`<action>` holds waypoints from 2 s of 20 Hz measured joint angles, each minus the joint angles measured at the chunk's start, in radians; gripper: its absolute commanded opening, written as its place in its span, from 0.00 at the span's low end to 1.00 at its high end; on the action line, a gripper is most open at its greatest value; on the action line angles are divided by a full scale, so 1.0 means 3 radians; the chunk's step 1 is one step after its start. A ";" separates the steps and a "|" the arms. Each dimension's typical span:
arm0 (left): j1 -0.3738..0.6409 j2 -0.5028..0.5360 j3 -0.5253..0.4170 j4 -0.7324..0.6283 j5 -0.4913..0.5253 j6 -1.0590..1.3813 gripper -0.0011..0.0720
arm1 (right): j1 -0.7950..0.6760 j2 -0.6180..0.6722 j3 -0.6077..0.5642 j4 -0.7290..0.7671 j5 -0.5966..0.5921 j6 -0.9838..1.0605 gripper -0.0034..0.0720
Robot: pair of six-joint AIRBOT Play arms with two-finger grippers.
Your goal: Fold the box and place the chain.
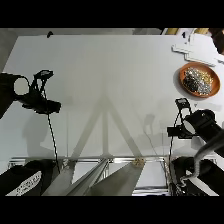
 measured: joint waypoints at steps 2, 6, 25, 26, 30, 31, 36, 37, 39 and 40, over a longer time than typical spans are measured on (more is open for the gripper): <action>-0.0001 0.0000 0.0000 0.0000 0.0000 0.0000 0.03 | 0.0000 0.0000 0.0000 0.0001 0.0000 -0.0001 0.07; 0.0000 0.0000 0.0000 0.0000 0.0000 0.0000 0.03 | 0.0000 0.0000 0.0000 0.0000 0.0000 0.0000 0.07; -0.0001 0.0000 0.0000 0.0000 0.0000 0.0000 0.03 | -0.0001 -0.0003 0.0027 0.0098 -0.0561 -0.0046 0.07; -0.0001 0.0000 0.0000 0.0000 0.0000 0.0000 0.03 | -0.0010 -0.0010 0.0089 0.0086 -0.0562 -0.0100 0.07; 0.0000 0.0000 0.0000 0.0000 0.0000 0.0000 0.03 | -0.0495 -0.0136 0.0741 -0.0168 -0.0198 -0.0582 0.07; 0.0000 0.0000 0.0000 0.0000 0.0000 0.0000 0.03 | -0.0765 -0.0191 0.0942 -0.0234 -0.0076 -0.0797 0.07; 0.0001 0.0000 0.0000 -0.0006 0.0000 0.0000 0.03 | -0.2232 -0.0435 0.1462 -0.0453 0.0033 -0.1514 0.82; 0.0001 0.0000 0.0000 -0.0008 0.0000 0.0000 0.03 | -0.2466 -0.0507 0.1500 -0.0472 -0.0005 -0.1615 0.82; 0.0003 0.0000 0.0000 0.0003 0.0000 0.0000 0.03 | -0.2804 -0.0685 0.1549 -0.0511 -0.0056 -0.1751 0.76; 0.0003 0.0000 0.0000 0.0001 0.0000 0.0000 0.03 | -0.2923 -0.0782 0.1562 -0.0547 -0.0061 -0.1818 0.72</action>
